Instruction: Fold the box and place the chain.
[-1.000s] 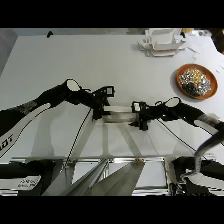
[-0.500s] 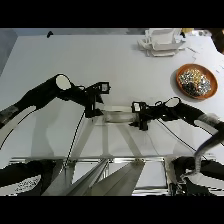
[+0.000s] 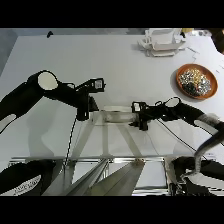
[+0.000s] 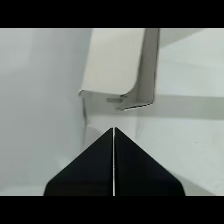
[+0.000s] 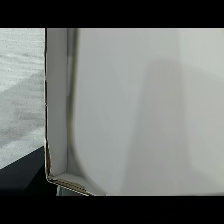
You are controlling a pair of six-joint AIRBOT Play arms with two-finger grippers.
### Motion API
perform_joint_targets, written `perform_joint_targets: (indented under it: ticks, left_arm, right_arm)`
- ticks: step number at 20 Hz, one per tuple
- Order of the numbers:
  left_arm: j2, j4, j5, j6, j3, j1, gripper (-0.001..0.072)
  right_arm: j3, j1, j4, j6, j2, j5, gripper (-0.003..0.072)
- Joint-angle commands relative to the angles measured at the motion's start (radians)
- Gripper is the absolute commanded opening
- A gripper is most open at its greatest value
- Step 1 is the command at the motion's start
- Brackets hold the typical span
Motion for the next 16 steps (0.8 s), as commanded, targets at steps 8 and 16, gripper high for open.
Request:
perform_joint_targets:
  ticks: [8, 16]
  left_arm:
    - [-0.063, -0.060, 0.398, 0.026, 0.001, -0.195, 0.0002]
    - [-0.220, -0.107, 0.681, -0.143, 0.000, -0.174, 0.0005]
  right_arm:
    - [0.000, 0.000, 0.000, 0.000, 0.000, 0.000, 0.0399]
    - [0.000, 0.000, 0.000, 0.000, 0.000, 0.000, 0.0399]
